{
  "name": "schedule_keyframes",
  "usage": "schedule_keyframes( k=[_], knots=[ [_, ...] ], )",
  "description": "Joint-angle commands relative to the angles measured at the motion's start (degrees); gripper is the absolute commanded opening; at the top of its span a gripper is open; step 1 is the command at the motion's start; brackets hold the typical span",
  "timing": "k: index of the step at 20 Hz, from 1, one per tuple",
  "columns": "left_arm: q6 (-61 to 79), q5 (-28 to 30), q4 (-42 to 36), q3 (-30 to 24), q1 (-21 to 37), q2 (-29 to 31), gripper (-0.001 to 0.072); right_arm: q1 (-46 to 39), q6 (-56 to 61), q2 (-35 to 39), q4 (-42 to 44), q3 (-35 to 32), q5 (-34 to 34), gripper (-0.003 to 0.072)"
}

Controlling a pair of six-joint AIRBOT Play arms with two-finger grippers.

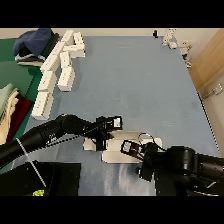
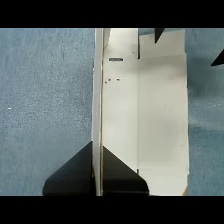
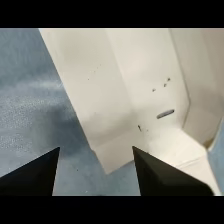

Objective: Fold the box.

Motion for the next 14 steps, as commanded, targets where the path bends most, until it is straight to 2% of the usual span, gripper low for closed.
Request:
schedule_keyframes(
  k=[1, 5, 14],
  knots=[
    [0.02, 0.02, 0.0, -0.02, -0.02, -0.02, 0.0013, 1.51, -0.31, -5.42, -7.39, -0.17, 6.91, 0.0688],
    [0.0, 0.04, 0.0, -0.02, -0.02, -0.02, 0.0013, 1.51, 11.04, -6.56, -16.79, -0.15, 7.37, 0.0663],
    [0.02, 0.04, 0.0, -0.02, -0.02, -0.02, 0.0013, 2.23, 21.05, -4.57, -16.31, 4.57, -3.3, 0.0663]
  ],
)
